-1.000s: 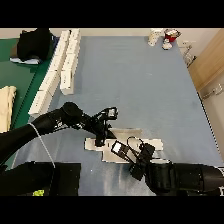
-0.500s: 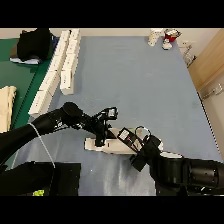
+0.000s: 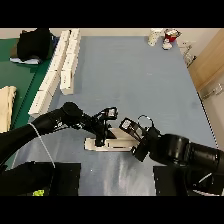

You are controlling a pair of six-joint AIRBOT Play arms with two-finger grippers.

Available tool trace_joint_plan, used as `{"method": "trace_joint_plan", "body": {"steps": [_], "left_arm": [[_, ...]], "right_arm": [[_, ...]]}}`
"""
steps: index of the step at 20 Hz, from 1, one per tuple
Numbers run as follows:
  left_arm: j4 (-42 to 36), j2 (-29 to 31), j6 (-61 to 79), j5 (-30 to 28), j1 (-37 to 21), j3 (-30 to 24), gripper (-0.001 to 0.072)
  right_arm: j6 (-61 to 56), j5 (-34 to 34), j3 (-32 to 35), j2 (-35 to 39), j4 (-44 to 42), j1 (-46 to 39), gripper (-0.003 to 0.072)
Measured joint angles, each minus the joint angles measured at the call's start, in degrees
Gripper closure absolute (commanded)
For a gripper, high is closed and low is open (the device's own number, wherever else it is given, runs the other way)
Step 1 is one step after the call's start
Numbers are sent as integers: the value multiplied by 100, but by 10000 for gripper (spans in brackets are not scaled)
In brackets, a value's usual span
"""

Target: Fold the box.

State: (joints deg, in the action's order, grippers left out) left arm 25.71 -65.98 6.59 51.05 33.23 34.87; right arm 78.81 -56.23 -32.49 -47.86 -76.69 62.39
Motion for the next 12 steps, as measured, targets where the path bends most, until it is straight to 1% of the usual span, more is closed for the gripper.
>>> {"method": "trace_joint_plan", "body": {"steps": [4, 7, 10, 12], "left_arm": [[-2, 0, -2, -2, 0, 0, 697], [-2, 0, 0, 0, 0, 0, 697], [0, 0, 0, 2, 0, 0, 697], [0, 0, -2, 4, 0, 0, 697]], "right_arm": [[2918, 258, 31, 2, -1711, -1456, -34], [4745, 243, 153, 2, -2787, -2391, -34], [6081, 136, 341, 2, -3504, -2938, -34], [6603, 114, 439, 2, -3783, -3101, -34]]}}
